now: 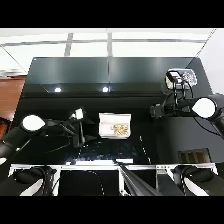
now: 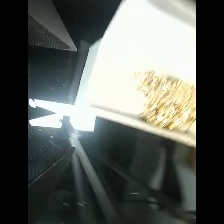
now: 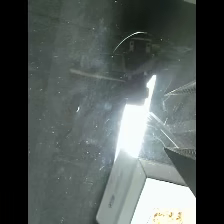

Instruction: Fold the box and place the chain.

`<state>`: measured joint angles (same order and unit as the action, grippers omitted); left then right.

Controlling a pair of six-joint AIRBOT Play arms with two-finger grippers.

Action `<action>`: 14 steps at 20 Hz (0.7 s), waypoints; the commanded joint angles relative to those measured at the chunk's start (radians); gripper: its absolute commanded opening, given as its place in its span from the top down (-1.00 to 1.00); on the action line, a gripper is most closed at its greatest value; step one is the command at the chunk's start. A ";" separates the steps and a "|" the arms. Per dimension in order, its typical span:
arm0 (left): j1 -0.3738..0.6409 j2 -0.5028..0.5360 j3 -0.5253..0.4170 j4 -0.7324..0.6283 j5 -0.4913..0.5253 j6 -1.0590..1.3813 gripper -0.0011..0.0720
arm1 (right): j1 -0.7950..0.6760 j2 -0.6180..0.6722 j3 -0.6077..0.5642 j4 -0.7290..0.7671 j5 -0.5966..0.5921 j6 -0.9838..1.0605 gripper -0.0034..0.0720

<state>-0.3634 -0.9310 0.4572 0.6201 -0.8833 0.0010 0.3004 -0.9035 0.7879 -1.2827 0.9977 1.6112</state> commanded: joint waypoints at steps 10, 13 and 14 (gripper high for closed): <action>-0.013 -0.335 0.112 -0.090 0.075 0.284 -0.97 | 0.005 0.000 0.000 0.017 0.011 0.035 -0.09; 0.001 -0.352 0.125 -0.097 0.059 0.287 -0.97 | 0.005 0.000 0.000 0.017 0.006 0.035 -0.09; 0.000 -0.355 0.129 -0.095 0.053 0.290 -0.97 | 0.005 0.000 0.000 0.017 0.006 0.035 -0.09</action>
